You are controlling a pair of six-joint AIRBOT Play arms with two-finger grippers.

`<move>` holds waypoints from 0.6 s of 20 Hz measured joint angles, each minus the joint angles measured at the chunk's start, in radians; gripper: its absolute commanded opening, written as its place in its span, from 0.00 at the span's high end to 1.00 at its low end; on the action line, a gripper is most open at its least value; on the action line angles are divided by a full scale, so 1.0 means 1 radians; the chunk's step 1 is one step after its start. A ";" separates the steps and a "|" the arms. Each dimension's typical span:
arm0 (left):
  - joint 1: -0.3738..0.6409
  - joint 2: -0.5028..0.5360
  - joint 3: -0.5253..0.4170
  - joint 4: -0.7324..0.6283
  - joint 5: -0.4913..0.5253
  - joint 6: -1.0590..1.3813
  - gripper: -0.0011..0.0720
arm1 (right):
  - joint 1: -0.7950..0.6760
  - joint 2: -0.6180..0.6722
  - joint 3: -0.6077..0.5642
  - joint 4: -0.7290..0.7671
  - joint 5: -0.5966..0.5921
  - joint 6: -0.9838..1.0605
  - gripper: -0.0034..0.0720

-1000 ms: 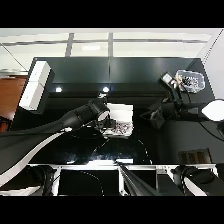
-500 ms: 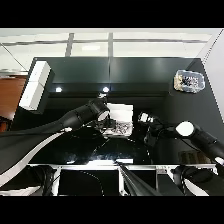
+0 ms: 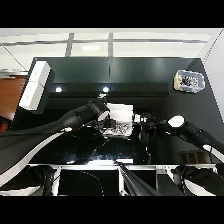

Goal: Fold the box and place the chain.

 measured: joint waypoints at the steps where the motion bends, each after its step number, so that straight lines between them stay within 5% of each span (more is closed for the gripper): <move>1: 0.000 0.000 0.000 0.000 0.000 0.000 0.94 | 0.000 -0.007 0.004 0.002 0.001 -0.008 0.25; 4: 0.000 0.000 0.000 0.000 0.000 0.000 0.94 | 0.000 -0.020 0.012 0.011 0.000 -0.019 0.26; 6: 0.000 0.000 0.000 0.000 0.000 0.000 0.94 | 0.000 -0.024 0.015 0.014 0.000 -0.021 0.56; 9: 0.000 0.000 0.000 0.000 -0.001 0.000 0.94 | 0.000 -0.031 0.021 0.009 -0.003 -0.011 0.63; 10: 0.000 0.000 0.000 0.000 -0.001 0.000 0.94 | 0.000 -0.032 0.021 0.006 -0.002 -0.009 0.94; 12: 0.000 0.000 0.000 0.000 -0.002 -0.002 0.94 | 0.000 -0.034 0.023 0.004 0.000 -0.001 0.92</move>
